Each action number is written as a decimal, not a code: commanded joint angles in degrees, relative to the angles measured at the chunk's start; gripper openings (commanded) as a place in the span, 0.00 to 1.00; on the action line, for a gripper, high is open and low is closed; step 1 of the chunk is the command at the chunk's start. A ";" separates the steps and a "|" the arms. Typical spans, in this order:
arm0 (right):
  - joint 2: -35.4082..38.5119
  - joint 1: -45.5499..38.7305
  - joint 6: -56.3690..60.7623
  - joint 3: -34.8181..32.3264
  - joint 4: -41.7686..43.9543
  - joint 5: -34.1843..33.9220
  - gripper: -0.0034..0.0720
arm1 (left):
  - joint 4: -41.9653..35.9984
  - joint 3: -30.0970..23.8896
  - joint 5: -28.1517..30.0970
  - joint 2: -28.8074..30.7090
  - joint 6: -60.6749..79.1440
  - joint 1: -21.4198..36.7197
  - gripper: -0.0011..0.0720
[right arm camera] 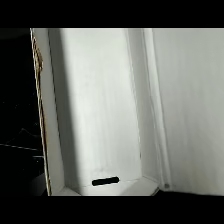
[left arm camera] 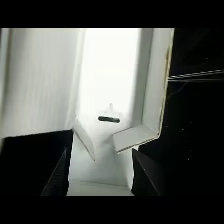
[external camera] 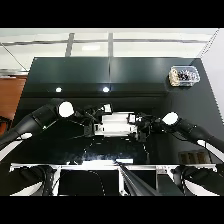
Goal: Fold the box and place the chain.
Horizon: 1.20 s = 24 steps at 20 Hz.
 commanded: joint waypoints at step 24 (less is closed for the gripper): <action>-0.02 -0.02 -0.07 0.02 -0.04 0.13 0.26 | 1.29 -4.04 5.64 -1.11 -3.10 2.91 0.72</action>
